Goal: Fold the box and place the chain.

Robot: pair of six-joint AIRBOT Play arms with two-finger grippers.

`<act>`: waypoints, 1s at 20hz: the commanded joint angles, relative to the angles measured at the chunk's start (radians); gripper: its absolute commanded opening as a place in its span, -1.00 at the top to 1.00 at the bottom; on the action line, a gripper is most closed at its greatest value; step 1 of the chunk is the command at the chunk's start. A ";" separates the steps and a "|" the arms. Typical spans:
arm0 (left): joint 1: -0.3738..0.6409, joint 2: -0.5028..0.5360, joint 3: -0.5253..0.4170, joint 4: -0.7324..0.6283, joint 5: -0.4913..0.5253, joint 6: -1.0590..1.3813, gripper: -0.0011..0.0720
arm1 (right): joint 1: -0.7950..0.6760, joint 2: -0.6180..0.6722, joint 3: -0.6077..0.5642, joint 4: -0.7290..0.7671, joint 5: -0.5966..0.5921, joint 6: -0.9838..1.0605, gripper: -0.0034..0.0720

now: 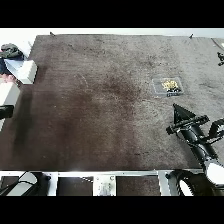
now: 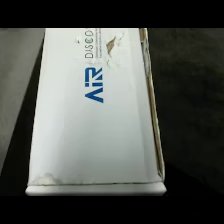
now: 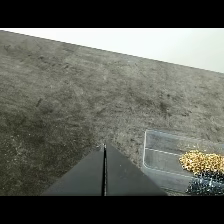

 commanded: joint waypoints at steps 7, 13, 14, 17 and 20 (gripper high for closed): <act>0.018 -0.206 0.043 -0.011 -0.027 0.156 0.96 | -0.001 0.000 0.000 0.001 0.000 0.000 0.95; 0.018 -0.282 0.084 0.062 -0.008 0.156 0.96 | -0.001 0.000 0.000 0.001 0.000 0.003 0.95; 0.018 -0.282 0.084 0.069 0.003 0.156 0.96 | -0.001 0.000 0.000 0.001 0.000 0.003 0.95; 0.018 -0.282 0.084 0.069 0.006 0.156 0.92 | -0.001 0.000 0.000 0.001 0.000 0.003 0.95; 0.018 -0.280 0.084 0.070 -0.010 0.147 -0.69 | -0.001 0.000 0.000 0.001 -0.002 0.003 0.95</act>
